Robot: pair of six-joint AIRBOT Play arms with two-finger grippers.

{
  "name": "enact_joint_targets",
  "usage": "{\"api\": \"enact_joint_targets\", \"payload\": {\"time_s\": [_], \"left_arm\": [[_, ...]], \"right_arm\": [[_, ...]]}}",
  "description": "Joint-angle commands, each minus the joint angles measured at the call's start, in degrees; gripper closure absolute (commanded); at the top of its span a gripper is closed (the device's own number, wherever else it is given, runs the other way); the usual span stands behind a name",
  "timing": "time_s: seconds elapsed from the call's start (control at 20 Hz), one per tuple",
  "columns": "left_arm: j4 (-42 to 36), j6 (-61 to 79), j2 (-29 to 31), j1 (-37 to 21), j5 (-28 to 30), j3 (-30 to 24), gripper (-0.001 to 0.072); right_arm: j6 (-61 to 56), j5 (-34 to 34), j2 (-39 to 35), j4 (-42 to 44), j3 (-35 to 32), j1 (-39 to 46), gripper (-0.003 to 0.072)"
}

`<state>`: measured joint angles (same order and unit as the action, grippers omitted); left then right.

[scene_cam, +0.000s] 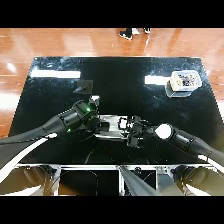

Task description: Fold the box and place the chain.

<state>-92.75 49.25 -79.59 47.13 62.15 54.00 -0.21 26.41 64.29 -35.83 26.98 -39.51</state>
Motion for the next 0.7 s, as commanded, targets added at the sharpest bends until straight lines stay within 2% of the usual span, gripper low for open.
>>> {"api": "enact_joint_targets", "payload": {"time_s": [0.0,0.05,0.1,0.3,0.65], "left_arm": [[0.1,0.0,0.0,0.0,0.1,0.0,0.0688],[0.1,0.0,0.0,0.0,0.1,0.0,0.0688],[0.1,0.0,0.0,0.0,0.1,0.0,0.0688],[0.1,0.0,0.0,0.0,0.2,0.0,0.0688],[0.1,-0.3,0.0,0.0,0.1,0.0,0.0689]], "right_arm": [[0.0,-0.1,0.0,0.0,0.0,0.0,0.024],[0.0,-0.1,0.0,0.0,0.0,0.0,0.0377],[0.0,-0.1,0.0,0.0,0.0,0.0,0.0439],[-5.3,0.8,-0.5,-0.4,0.0,3.1,0.0441],[-18.1,17.2,-3.5,-6.5,0.0,16.7,0.044]]}}
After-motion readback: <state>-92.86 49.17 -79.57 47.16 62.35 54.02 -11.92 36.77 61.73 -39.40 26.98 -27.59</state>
